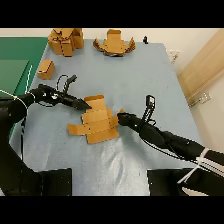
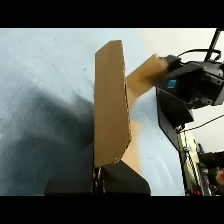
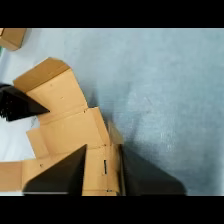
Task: Fold the box.
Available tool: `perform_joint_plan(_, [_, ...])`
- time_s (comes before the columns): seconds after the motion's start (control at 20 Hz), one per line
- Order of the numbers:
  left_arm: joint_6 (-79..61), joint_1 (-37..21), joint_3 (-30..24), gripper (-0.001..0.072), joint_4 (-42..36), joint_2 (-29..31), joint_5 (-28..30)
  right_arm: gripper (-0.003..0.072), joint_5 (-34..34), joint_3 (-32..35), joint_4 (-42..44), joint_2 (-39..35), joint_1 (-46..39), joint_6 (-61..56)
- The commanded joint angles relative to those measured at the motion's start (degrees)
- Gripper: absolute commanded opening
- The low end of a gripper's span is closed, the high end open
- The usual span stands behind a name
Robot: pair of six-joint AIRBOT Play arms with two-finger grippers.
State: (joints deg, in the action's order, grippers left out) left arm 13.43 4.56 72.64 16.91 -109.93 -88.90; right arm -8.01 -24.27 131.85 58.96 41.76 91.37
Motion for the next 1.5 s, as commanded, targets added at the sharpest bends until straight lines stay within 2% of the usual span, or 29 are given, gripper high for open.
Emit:
perform_joint_plan(0.0, [-2.71, 0.09, 3.41, 0.001, 0.02, 0.31, -4.24, 0.038, 14.73, -0.07, -9.92, -7.08, -5.92, 10.16])
perform_joint_plan(0.15, [-6.99, 0.39, 7.8, 0.0005, 3.74, 2.12, -3.96, 0.0393, 39.71, -2.45, -26.88, -18.4, -15.13, 10.75])
perform_joint_plan(0.2, [-8.09, 0.74, 8.79, 0.0004, 5.84, 3.15, -2.71, 0.0439, 45.99, -4.24, -32.72, -21.51, -16.0, 11.93])
perform_joint_plan(0.25, [-8.5, 1.31, 8.87, 0.0003, 8.59, 5.01, 0.22, 0.0445, 51.08, -6.43, -37.13, -24.13, -16.02, 14.21])
perform_joint_plan(0.4, [-19.3, 4.28, 7.58, 0.0003, 14.47, 10.88, 9.22, 0.0445, 58.66, -12.07, -35.85, -26.29, -13.49, 22.86])
perform_joint_plan(0.6, [-29.29, 8.11, 0.76, 0.0002, 12.63, 17.79, 18.62, 0.0445, 61.55, -12.96, -35.47, -20.63, -3.26, 24.63])
perform_joint_plan(0.8, [-40.24, 8.52, -12.15, 0.0003, 3.67, 23.93, 24.5, 0.0445, 58.23, -12.98, -40.24, -11.98, 8.96, 21.81])
perform_joint_plan(0.95, [-44.28, 8.52, -18.38, 0.0003, 2.89, 25.35, 25.29, 0.0445, 53.37, -12.98, -50.38, -5.07, 17.62, 17.79])
perform_joint_plan(1.1, [-44.3, 8.55, -19.19, 0.0004, 2.75, 25.31, 24.33, 0.0445, 49.07, -12.98, -61.33, 3.26, 21.57, 13.11])
perform_joint_plan(1.35, [-44.0, 8.55, -19.21, 0.0007, 2.64, 25.31, 23.67, 0.0445, 33.07, -13.05, -78.07, 10.86, 22.08, 3.37])
perform_joint_plan(1.45, [-44.0, 8.55, -19.19, 0.0008, 2.62, 25.31, 23.69, 0.0445, 32.04, -13.62, -82.05, 13.11, 21.57, 0.31])
